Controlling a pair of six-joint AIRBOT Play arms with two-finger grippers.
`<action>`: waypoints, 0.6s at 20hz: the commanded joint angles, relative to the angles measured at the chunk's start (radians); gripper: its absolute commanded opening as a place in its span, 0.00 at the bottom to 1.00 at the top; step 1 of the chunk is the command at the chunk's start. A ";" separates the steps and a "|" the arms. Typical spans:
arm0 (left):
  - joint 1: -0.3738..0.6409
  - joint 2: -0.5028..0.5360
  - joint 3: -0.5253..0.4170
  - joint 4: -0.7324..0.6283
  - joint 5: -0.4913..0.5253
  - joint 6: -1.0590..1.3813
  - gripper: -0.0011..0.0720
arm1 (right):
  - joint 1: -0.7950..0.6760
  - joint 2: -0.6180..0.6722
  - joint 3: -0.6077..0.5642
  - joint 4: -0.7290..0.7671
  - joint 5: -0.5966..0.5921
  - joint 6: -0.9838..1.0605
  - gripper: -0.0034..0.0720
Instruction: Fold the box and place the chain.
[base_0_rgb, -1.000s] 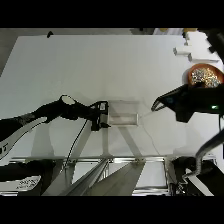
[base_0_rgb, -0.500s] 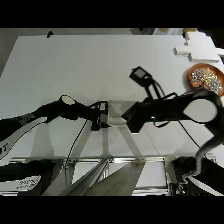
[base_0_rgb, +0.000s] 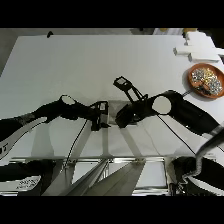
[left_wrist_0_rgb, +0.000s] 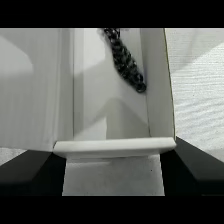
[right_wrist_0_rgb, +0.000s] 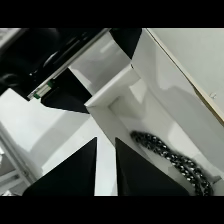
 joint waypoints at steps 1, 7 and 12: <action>0.000 0.001 0.000 0.000 0.000 0.000 0.36 | 0.002 -0.031 0.000 -0.028 -0.008 0.004 0.35; 0.000 0.001 0.000 0.000 0.001 0.000 0.36 | -0.153 0.094 0.058 -0.127 0.269 0.029 0.07; 0.000 0.001 0.000 0.000 0.000 0.000 0.36 | -0.364 0.178 0.055 -0.247 0.365 0.098 0.07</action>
